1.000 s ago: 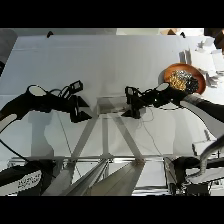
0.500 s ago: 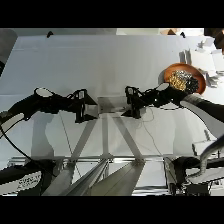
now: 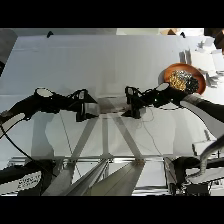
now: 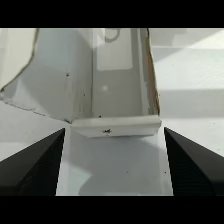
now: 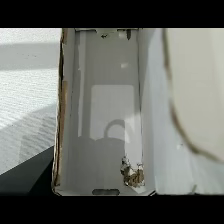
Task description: Fold the box and place the chain.
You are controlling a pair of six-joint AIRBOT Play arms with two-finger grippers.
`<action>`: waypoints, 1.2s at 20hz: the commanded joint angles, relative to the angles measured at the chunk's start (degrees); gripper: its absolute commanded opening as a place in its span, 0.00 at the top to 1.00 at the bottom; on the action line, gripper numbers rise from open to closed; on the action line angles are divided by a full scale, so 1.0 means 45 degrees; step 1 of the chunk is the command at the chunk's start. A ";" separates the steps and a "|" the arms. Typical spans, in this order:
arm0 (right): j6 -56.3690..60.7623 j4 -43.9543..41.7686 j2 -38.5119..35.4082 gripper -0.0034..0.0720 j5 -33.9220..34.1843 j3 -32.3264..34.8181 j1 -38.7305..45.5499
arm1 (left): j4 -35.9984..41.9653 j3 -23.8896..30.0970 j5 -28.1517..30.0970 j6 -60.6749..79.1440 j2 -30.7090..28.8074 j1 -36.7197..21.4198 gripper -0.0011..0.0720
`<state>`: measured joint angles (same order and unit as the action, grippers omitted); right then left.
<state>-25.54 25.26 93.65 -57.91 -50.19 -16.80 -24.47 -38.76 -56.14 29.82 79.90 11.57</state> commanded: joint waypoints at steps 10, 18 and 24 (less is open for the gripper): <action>0.0005 0.0000 -0.0005 0.29 0.0010 -0.0005 0.0005 | 0.0432 -0.0675 0.0219 0.0282 0.1190 0.0180 0.03; 0.0005 0.0000 -0.0005 0.29 0.0005 -0.0005 0.0005 | 0.0092 -0.1297 -0.0505 0.0287 0.1836 0.0787 0.03; 0.0005 0.0000 -0.0005 0.29 0.0010 -0.0005 0.0005 | -0.0049 -0.1384 0.0185 0.0379 0.2390 0.0787 0.03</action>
<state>-25.54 25.28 93.65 -57.87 -50.19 -16.80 -24.43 -44.71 -56.97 31.09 89.82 15.05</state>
